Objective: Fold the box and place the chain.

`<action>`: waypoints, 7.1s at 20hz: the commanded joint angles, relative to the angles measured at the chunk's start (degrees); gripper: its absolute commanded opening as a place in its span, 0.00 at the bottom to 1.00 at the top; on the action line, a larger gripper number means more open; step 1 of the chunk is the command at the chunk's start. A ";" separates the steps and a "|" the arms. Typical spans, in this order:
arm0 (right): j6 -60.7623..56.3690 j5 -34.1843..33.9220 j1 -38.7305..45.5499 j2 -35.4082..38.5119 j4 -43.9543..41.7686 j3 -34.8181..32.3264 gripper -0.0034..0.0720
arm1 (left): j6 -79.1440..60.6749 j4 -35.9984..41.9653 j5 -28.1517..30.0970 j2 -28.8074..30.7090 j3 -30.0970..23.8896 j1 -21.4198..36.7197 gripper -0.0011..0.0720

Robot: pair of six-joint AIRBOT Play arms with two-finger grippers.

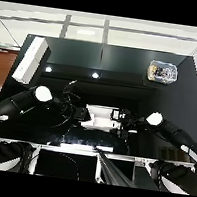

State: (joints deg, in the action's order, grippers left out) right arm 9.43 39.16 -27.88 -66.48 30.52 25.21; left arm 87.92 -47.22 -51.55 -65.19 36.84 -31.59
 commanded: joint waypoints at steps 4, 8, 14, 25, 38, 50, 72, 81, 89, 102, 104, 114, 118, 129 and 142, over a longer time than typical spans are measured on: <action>-0.02 0.02 -0.02 -0.02 0.00 0.02 0.59 | 22.16 -20.98 1.33 -0.76 6.47 -6.67 0.95; -0.02 0.02 -0.02 -0.02 0.00 0.02 0.59 | 23.52 -21.11 0.52 -1.25 7.78 -7.37 0.95; -0.04 0.02 -0.02 -0.02 0.00 0.02 0.59 | 23.50 -20.90 -1.31 -1.27 7.78 -8.44 0.96; -0.02 0.02 -0.02 -0.02 0.00 0.02 0.59 | 25.07 -20.68 1.95 -5.14 8.46 -11.30 0.95; -0.04 0.02 -0.02 -0.02 0.00 0.02 0.59 | 27.89 -21.46 1.22 -6.91 9.35 -12.94 0.95; -0.02 0.02 -0.02 -0.02 0.00 0.02 0.59 | 36.41 -30.56 -2.86 -12.98 14.84 -19.76 0.93; -0.02 0.02 -0.02 -0.02 0.00 0.02 0.59 | 44.59 -36.28 -12.96 -16.83 20.39 -20.92 0.37; -0.04 0.00 -0.02 -0.02 0.00 0.02 0.59 | 47.56 -36.13 -12.00 -17.07 20.37 -20.92 0.05; -0.04 0.00 -0.02 -0.02 0.00 0.02 0.59 | 47.54 -36.33 -12.00 -17.07 20.39 -20.81 0.64; -0.85 -0.85 -0.02 -0.02 -0.07 0.02 0.59 | 47.36 -36.26 -11.93 -17.20 20.37 -20.85 0.37; -0.85 -0.85 -0.02 -0.02 -0.07 0.02 0.59 | 47.17 -35.89 -11.72 -17.40 20.37 -20.90 0.04; -0.87 -0.50 0.00 1.68 2.01 0.15 0.86 | 45.05 -36.09 -12.46 -17.49 20.39 -20.81 0.05; -6.21 3.37 0.02 9.01 12.90 0.52 0.86 | 44.48 -36.28 -13.46 -17.49 20.39 -20.81 0.05; -10.93 8.00 -0.04 11.04 17.86 0.48 0.86 | 44.48 -36.24 -13.49 -17.51 20.39 -20.81 0.05; -12.26 6.03 -0.87 9.14 7.08 0.39 0.23 | 44.48 -36.02 -13.49 -17.51 20.39 -20.83 0.05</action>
State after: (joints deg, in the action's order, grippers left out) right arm -2.17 47.03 -28.51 -57.14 42.57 25.67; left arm 132.38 -83.29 -65.17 -82.70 57.23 -52.42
